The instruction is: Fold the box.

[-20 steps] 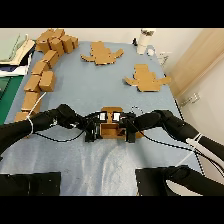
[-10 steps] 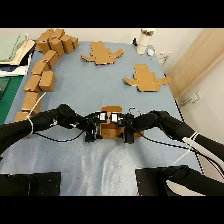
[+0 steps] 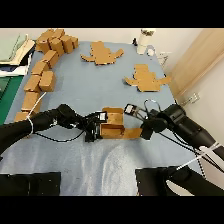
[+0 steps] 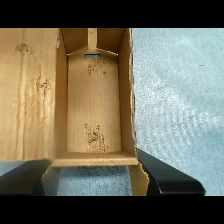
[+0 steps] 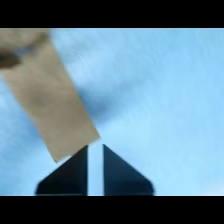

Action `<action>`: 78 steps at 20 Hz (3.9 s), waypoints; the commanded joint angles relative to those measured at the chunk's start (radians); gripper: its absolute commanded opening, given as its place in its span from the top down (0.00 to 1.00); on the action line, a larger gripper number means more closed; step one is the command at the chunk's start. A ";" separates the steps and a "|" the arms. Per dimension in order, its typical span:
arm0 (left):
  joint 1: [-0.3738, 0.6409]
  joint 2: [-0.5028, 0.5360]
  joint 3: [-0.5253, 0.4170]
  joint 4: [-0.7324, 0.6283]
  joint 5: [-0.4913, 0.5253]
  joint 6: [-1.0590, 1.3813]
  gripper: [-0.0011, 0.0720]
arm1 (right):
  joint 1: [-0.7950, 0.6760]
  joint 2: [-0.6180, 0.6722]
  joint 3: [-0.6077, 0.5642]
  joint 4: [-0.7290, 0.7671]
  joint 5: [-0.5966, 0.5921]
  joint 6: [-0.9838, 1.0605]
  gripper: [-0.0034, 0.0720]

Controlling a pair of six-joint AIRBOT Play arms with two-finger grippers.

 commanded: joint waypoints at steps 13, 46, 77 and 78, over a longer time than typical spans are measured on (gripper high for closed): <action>0.001 0.000 0.000 0.000 0.000 -0.001 0.41 | -0.214 -0.293 -0.010 0.568 0.019 0.397 0.95; 0.001 0.000 0.000 0.000 0.000 -0.001 0.41 | -0.093 -0.212 0.066 0.737 0.081 0.432 0.35; 0.001 0.000 0.000 0.000 0.000 -0.001 0.41 | 0.259 -0.476 0.319 0.167 -0.134 1.143 0.95; 0.001 0.000 0.000 0.000 0.000 -0.001 0.41 | 0.259 -0.476 0.319 0.167 -0.132 1.140 0.95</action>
